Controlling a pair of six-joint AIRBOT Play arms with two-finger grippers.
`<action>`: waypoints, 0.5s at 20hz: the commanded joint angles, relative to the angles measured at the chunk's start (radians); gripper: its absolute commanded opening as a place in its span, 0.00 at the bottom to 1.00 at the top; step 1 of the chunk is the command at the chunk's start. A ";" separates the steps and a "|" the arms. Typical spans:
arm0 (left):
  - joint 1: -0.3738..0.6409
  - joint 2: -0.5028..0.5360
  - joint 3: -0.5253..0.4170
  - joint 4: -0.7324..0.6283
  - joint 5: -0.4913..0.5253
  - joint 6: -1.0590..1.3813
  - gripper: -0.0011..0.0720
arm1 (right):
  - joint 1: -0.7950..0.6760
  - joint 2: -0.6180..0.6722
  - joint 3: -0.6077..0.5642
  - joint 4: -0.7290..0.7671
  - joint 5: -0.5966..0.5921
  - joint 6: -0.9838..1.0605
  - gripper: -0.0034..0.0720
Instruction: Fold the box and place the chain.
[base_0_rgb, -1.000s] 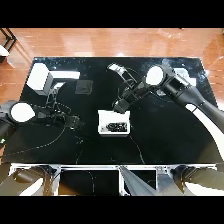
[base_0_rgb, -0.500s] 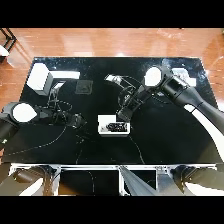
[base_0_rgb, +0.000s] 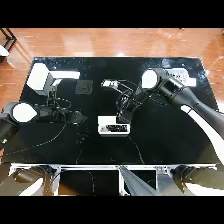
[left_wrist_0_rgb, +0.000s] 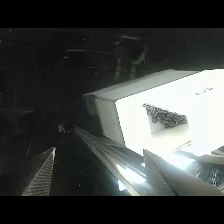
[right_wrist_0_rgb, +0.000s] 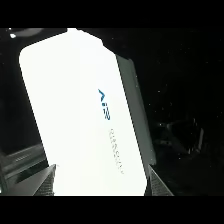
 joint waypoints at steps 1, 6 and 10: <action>0.001 0.000 0.000 0.002 0.013 0.000 0.89 | 0.002 -0.010 0.000 -0.013 -0.007 -0.016 0.98; 0.001 0.000 0.000 0.002 0.013 0.000 0.89 | 0.002 -0.013 0.000 -0.013 -0.014 -0.016 0.67; 0.001 -0.003 0.000 0.002 0.017 -0.001 0.89 | 0.003 -0.013 0.000 -0.009 -0.006 -0.015 0.67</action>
